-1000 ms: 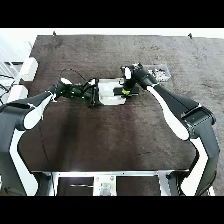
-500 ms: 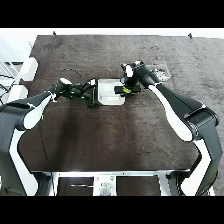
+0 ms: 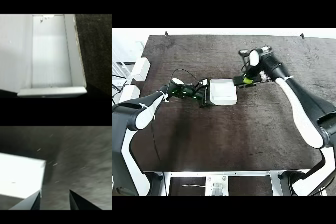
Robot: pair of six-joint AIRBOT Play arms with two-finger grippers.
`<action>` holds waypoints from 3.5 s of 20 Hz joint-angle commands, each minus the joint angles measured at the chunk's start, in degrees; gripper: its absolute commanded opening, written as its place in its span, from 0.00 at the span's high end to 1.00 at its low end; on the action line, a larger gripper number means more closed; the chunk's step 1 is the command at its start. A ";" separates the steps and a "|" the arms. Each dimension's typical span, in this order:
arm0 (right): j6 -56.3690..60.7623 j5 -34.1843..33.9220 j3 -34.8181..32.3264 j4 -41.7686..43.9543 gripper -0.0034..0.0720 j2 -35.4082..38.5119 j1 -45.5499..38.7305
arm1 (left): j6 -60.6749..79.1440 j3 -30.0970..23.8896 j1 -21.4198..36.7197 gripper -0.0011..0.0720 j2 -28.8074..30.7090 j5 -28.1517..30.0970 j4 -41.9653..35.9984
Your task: Fold the box and place the chain.
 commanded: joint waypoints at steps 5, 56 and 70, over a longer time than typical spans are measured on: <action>-4.87 -17.31 1.11 4.83 0.47 -2.16 -19.56 | -0.02 0.00 -0.02 0.50 0.02 0.09 0.00; -21.03 -11.82 9.62 14.97 0.95 10.23 -18.88 | -0.02 0.00 -0.02 0.50 0.02 0.09 0.00; -23.54 0.74 5.90 15.10 0.95 19.54 -2.43 | -0.02 0.00 -0.02 0.50 0.02 0.09 0.00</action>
